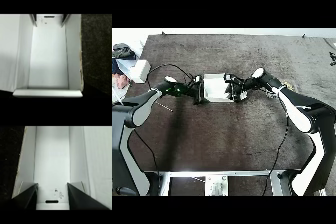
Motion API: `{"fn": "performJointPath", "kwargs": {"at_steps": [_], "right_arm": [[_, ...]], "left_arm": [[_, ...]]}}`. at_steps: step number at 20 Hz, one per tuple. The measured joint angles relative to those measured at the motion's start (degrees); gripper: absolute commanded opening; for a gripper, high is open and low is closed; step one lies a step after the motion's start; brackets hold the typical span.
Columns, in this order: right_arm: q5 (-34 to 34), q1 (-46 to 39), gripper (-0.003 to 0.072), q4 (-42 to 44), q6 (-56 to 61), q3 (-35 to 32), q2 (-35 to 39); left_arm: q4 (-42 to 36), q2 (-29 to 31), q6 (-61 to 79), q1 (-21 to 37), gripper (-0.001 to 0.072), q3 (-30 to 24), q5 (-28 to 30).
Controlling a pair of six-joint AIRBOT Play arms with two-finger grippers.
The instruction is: Fold the box and place the chain.
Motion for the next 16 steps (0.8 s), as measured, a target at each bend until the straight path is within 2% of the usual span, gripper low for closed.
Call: {"fn": "performJointPath", "kwargs": {"at_steps": [1, 3, 7, 13, 14, 16], "right_arm": [[-0.09, -0.09, 0.0248, -0.13, 0.04, -0.02, 0.0], [-0.28, -0.11, 0.0041, -0.9, 0.94, -0.02, 0.28], [1.46, -0.11, 0.0042, -7.32, 7.52, -0.02, 2.47], [3.23, -0.42, 0.0041, -18.78, 26.36, -0.02, 8.74], [3.21, -0.81, 0.0, -20.17, 30.56, -0.02, 9.94], [2.75, -2.36, -0.0015, -21.97, 39.63, -0.02, 11.96]], "left_arm": [[-0.02, 0.0, 0.02, 0.0, 0.0466, 0.0, 0.04], [-0.04, 0.0, 0.02, 0.0, 0.0466, 0.0, 0.13], [-0.09, 0.0, 0.0, 0.0, 0.0466, 0.0, 0.2], [-0.04, 0.0, 0.02, -0.02, 0.0466, 0.0, 0.2], [-0.04, 0.0, 0.02, -0.02, 0.0466, 0.0, 0.2], [-0.02, 0.0, 0.02, -0.02, 0.0466, 0.0, 0.2]]}}
